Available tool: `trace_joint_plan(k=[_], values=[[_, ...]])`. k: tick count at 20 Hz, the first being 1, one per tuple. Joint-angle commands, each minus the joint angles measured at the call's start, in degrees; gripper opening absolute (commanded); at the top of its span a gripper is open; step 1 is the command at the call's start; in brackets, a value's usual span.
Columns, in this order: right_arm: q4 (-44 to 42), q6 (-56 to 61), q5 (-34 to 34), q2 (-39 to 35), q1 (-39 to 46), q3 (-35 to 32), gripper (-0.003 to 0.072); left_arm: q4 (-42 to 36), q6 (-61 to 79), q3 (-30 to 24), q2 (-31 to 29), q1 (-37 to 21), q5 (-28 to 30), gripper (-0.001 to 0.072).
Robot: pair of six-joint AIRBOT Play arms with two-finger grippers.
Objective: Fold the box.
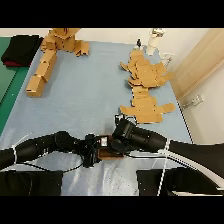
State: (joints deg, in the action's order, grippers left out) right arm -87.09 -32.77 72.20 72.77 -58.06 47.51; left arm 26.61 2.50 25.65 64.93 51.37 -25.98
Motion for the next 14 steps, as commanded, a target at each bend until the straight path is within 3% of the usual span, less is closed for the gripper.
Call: trace_joint_plan(k=[1,2,7,11,14], values=[[-0.3,0.2,0.0,-0.1,-0.2,0.2,0.0401,0.0,0.0,0.0,0.0,0.0,0.0,0.0461],[-0.4,0.2,0.3,-0.1,-0.2,0.2,0.0456,0.0,0.0,0.0,0.0,0.0,0.1,0.0461],[-1.2,0.2,1.8,-3.4,-0.2,0.2,0.0455,0.0,0.0,0.0,0.0,0.0,0.1,0.0461],[-0.9,1.9,2.5,-10.7,-0.1,0.2,0.0455,0.0,0.0,0.0,0.0,0.0,0.1,0.0461],[1.4,3.6,6.8,-16.1,-0.1,0.2,0.0448,0.0,0.0,0.0,0.0,0.0,0.1,0.0461]])
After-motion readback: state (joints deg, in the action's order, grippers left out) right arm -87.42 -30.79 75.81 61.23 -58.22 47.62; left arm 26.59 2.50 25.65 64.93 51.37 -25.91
